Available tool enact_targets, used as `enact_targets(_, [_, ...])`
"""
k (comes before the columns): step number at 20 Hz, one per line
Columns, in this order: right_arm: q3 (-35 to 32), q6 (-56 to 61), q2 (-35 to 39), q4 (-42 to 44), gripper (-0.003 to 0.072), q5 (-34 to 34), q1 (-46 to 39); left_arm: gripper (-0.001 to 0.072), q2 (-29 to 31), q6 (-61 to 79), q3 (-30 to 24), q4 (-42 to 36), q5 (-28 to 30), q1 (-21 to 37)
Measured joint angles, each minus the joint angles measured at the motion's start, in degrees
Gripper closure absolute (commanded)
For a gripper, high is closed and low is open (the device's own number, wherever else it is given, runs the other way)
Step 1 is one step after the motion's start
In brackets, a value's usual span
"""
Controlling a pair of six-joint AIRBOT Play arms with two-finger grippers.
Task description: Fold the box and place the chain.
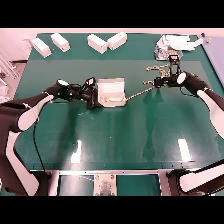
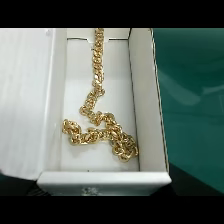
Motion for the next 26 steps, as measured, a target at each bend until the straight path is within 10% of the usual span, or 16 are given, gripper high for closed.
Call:
enact_targets(14, [0.07,0.63,-4.20,0.17,0.0074,-3.58,0.90,0.0176,0.00,-0.02,-0.02,0.00,0.00,0.00])
enact_targets(21, [0.11,0.70,-5.29,0.20,0.0659,-4.31,1.73,0.0176,0.00,0.00,0.00,-0.02,0.00,0.00])
enact_targets(26, [0.04,0.68,-5.14,-0.11,0.0680,-3.50,2.36,0.0176,0.00,-0.02,-0.02,-0.02,0.00,0.00])
